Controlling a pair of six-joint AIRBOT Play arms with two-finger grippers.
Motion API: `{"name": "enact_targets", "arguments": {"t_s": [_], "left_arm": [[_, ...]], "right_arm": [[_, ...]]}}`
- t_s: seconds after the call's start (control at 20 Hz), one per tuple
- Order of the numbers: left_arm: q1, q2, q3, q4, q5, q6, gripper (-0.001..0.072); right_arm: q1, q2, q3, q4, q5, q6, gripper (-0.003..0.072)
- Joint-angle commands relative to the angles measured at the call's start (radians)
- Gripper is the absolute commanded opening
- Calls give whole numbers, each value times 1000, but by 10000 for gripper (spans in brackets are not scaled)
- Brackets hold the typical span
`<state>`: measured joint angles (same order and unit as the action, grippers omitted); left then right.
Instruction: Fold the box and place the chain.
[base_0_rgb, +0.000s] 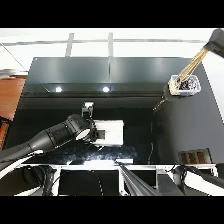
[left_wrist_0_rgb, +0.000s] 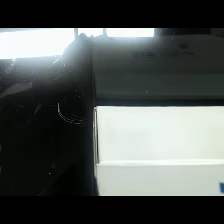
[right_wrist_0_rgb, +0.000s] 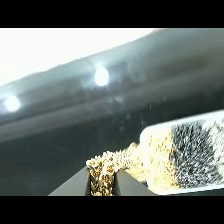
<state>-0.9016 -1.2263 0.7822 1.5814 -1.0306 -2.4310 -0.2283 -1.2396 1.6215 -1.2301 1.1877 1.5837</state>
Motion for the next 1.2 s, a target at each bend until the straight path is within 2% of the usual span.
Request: {"name": "enact_targets", "arguments": {"t_s": [0.0, 0.2, 0.55, 0.8, 1.0, 1.15], "left_arm": [[0, 0, 1, 0, 1, 0, 28], [0, 0, 1, 1, 2, 0, 28], [0, 0, 1, 0, 0, 0, 28], [0, 0, 1, 1, 2, 0, 28], [0, 0, 1, 0, 1, 0, 28], [0, 0, 1, 0, 1, 0, 28]], "right_arm": [[0, 158, 1, 34, 30, -68, 21], [59, 285, 0, 62, 82, -86, 21], [272, 431, 0, 60, 189, -103, 20], [377, 452, 0, 130, 248, -103, 20], [447, 451, -1, 237, 245, -81, 20], [494, 451, -2, 247, 256, -61, 21]]}}
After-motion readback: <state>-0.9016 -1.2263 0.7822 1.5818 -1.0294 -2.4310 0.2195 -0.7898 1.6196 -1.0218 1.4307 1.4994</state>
